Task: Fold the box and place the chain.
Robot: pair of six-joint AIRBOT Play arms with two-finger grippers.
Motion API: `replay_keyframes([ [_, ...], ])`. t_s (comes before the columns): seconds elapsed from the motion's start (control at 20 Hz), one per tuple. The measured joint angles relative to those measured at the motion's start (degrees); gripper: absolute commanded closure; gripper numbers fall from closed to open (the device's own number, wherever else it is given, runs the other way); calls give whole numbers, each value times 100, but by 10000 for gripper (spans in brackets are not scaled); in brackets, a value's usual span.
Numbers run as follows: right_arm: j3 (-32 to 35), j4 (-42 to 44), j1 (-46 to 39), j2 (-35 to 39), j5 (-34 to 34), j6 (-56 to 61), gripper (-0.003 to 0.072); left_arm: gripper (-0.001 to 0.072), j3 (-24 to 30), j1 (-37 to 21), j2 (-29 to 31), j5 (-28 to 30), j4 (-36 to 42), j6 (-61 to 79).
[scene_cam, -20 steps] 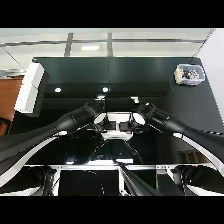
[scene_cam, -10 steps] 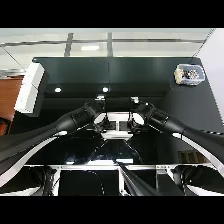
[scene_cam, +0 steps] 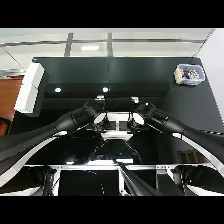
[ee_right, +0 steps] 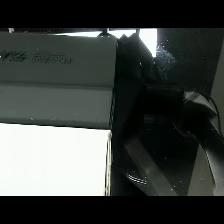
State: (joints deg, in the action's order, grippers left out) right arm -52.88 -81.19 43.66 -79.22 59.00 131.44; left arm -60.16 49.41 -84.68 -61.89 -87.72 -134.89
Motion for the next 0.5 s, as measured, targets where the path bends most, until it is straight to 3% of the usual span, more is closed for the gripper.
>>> replay_keyframes([
  [0.05, 0, 17, 0, 0, -22, -24, 295, 684, 0, 0, -2, 22, -13, 22],
  [0.1, -2, 26, -7, 13, -33, -31, 243, 684, 0, 0, -2, 26, -13, 20],
  [0.3, -2, 4, -68, 308, 90, -227, 239, 684, 0, 0, -2, 20, -11, 17],
  [0.5, -2, -157, -295, 1231, 317, -544, 239, 684, 0, 0, -2, 17, -11, 15],
])
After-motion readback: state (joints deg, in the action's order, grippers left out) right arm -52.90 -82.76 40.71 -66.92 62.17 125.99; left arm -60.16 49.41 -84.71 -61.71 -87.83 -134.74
